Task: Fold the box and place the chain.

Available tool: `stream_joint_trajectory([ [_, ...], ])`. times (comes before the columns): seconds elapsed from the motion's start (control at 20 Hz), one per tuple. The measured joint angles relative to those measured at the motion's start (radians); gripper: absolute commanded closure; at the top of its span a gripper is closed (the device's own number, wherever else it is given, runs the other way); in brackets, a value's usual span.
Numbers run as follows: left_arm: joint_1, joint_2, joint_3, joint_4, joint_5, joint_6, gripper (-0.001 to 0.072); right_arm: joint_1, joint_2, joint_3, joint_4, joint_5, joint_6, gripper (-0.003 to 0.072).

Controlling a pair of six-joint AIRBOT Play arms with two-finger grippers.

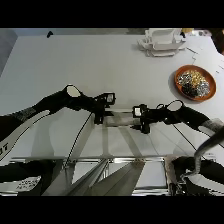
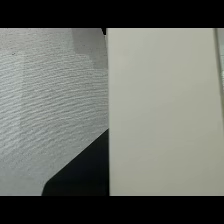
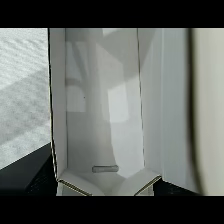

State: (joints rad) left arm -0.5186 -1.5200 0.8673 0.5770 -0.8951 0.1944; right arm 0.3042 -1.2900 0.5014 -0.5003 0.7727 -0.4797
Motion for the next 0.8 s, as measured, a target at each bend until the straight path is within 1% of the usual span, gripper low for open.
stream_joint_trajectory([
  [0.5,0.000,0.000,0.000,-0.008,-0.003,0.000,0.0696,0.000,0.000,0.000,0.000,0.001,0.000,0.0234],
  [0.55,0.000,0.000,0.000,-0.009,-0.008,0.000,0.0652,0.000,0.000,0.000,0.000,0.001,0.000,0.0234],
  [0.6,0.000,0.000,0.000,-0.008,-0.012,0.000,0.0491,0.000,0.000,0.000,0.001,-0.001,0.000,0.0234],
  [0.65,0.000,0.000,-0.001,-0.001,-0.017,0.001,0.0300,0.000,0.000,0.000,0.006,-0.008,0.000,0.0234],
  [0.7,0.000,0.005,0.000,-0.005,-0.018,0.001,0.0167,0.000,0.000,0.001,0.006,-0.010,0.000,0.0234],
  [0.75,0.001,0.013,0.000,-0.008,-0.018,0.000,0.0145,0.000,0.000,0.001,0.004,-0.005,-0.005,0.0234],
  [0.8,0.001,0.023,0.000,-0.003,-0.019,-0.003,0.0145,0.000,0.000,0.001,0.003,-0.002,-0.004,0.0234],
])
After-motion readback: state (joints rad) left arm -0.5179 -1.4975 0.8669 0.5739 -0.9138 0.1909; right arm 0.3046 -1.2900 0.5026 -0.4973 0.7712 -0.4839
